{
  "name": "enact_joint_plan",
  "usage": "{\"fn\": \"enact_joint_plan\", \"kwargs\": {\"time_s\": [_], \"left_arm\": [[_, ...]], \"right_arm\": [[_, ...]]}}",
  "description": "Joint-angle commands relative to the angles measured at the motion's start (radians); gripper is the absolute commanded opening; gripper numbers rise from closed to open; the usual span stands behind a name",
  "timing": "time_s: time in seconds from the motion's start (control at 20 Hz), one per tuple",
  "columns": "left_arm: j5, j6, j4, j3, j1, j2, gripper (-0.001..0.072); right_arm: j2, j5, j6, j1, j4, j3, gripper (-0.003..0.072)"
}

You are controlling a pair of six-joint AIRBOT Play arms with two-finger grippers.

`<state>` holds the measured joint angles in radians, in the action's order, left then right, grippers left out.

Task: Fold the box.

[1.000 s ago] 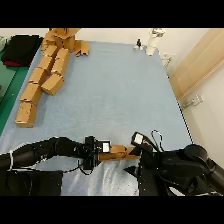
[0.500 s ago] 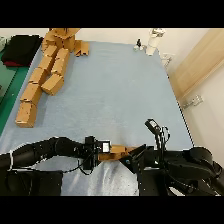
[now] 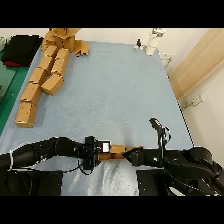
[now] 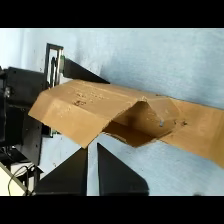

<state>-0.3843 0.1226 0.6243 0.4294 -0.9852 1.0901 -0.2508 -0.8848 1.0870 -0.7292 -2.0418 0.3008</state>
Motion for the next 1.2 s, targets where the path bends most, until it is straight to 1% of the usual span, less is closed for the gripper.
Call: {"fn": "enact_joint_plan", "kwargs": {"time_s": [0.0, 0.05, 0.1, 0.25, 0.45, 0.6, 0.75, 1.15], "left_arm": [[0.0, 0.0, 0.0, 0.0, 0.0, 0.001, 0.0351], [0.0, 0.0, 0.0, 0.0, 0.0, 0.001, 0.0351], [0.0, 0.0, 0.0, 0.0, 0.0, 0.001, 0.0351], [0.0, 0.0, 0.0, 0.0, 0.0, 0.001, 0.0351], [0.0, 0.0, 0.0, 0.0, 0.0, 0.001, 0.0351], [0.0, 0.0, 0.0, 0.0, 0.0, 0.001, 0.0351], [0.0, 0.0, 0.0, 0.0, 0.0, 0.001, 0.0351], [0.0, 0.0, 0.0, 0.0, 0.0, 0.001, 0.0351]], "right_arm": [[-0.067, 0.083, -0.031, 0.0, -0.039, 0.001, 0.0127], [-0.112, 0.105, -0.027, 0.0, -0.04, 0.001, 0.0045], [-0.161, 0.138, -0.004, 0.001, -0.04, 0.002, 0.0004], [-0.32, 0.282, 0.129, 0.001, -0.038, 0.045, 0.0003], [-0.524, 0.295, 0.257, 0.001, -0.002, 0.139, 0.0003], [-0.637, 0.322, 0.263, 0.001, 0.035, 0.169, 0.0003], [-0.697, 0.319, 0.297, 0.0, 0.029, 0.169, 0.0003], [-0.716, 0.317, 0.359, 0.0, 0.031, 0.165, 0.0003]]}}
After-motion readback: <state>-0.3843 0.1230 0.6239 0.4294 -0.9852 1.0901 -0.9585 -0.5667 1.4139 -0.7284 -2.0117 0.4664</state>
